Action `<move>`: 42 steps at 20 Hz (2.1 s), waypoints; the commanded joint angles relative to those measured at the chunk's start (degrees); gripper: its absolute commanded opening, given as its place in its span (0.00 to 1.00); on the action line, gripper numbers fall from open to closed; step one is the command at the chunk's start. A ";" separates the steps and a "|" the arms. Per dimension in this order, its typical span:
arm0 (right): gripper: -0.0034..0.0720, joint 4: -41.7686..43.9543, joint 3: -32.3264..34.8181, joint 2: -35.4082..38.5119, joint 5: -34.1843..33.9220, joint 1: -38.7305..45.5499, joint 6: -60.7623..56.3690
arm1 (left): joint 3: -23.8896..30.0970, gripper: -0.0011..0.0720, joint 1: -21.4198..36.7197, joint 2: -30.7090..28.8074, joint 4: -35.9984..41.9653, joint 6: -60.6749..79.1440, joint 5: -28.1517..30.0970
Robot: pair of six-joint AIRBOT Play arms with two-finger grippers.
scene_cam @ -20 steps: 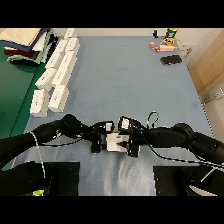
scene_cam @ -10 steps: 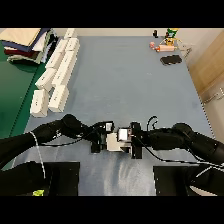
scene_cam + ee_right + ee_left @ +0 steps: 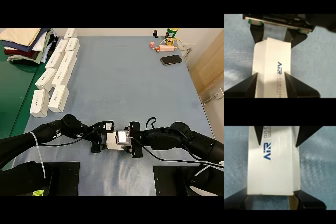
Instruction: Fold the box.
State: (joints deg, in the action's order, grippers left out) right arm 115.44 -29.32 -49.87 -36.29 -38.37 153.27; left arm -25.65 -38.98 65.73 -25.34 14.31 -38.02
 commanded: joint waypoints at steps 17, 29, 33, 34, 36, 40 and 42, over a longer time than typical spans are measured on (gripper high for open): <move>0.73 -1.95 -2.67 1.66 1.92 0.04 -0.24 | 0.00 0.58 0.04 0.04 -0.11 0.24 -0.02; 0.46 -1.18 -2.64 -1.60 -2.71 0.02 -0.24 | 0.00 0.58 0.04 0.04 -0.11 0.22 -0.02; 0.54 -1.14 -2.69 -1.22 -3.45 0.02 -0.28 | 0.00 0.58 0.04 0.04 -0.11 0.22 -0.02; 0.54 -1.16 -2.89 -0.90 -3.45 0.02 -0.48 | 0.00 0.58 0.04 0.04 -0.11 0.24 -0.02; 0.54 -1.18 -3.17 0.11 -3.28 0.04 -1.90 | 0.00 0.58 0.04 0.04 -0.11 0.22 -0.02; 0.64 -1.18 -3.34 2.99 -3.87 0.04 -8.28 | 0.00 0.58 0.04 0.04 -0.11 0.24 -0.02; 0.64 -1.20 -3.34 4.26 -4.00 0.07 -11.45 | 0.00 0.58 0.04 0.04 -0.11 0.24 -0.02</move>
State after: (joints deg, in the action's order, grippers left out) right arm 114.17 -32.58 -47.33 -39.88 -38.28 146.69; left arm -25.65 -38.98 65.73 -25.52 14.63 -38.06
